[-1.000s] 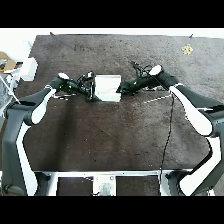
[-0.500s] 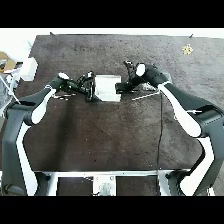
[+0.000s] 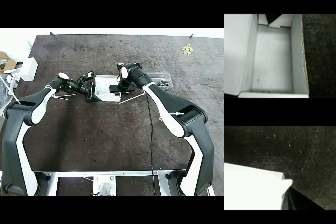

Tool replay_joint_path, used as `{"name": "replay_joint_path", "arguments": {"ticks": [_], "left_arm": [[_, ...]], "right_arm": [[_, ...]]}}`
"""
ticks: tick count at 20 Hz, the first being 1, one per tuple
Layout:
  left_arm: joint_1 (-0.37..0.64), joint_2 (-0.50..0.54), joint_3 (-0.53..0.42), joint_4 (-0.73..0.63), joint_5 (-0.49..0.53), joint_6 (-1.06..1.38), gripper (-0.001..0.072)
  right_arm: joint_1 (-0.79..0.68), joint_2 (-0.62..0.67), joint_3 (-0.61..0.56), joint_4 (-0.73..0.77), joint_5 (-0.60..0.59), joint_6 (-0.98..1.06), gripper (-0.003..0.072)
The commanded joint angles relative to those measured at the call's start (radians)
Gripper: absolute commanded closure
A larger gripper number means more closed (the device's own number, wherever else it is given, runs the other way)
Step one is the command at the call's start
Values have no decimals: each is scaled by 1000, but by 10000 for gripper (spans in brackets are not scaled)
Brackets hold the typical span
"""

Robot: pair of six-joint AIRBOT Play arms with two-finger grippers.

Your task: Fold the box and place the chain.

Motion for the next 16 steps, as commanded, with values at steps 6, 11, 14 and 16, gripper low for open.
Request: {"name": "replay_joint_path", "arguments": {"ticks": [6,11,14,16], "left_arm": [[0,0,1,0,0,1,424],[0,0,1,0,0,1,424],[0,0,1,0,0,1,424],[0,0,1,0,0,1,424]], "right_arm": [[14,-11,3,-60,-11,160,482],[15,-22,3,-94,-10,189,596],[15,-22,3,-99,-10,196,671],[15,-22,3,-99,-10,204,685]]}}
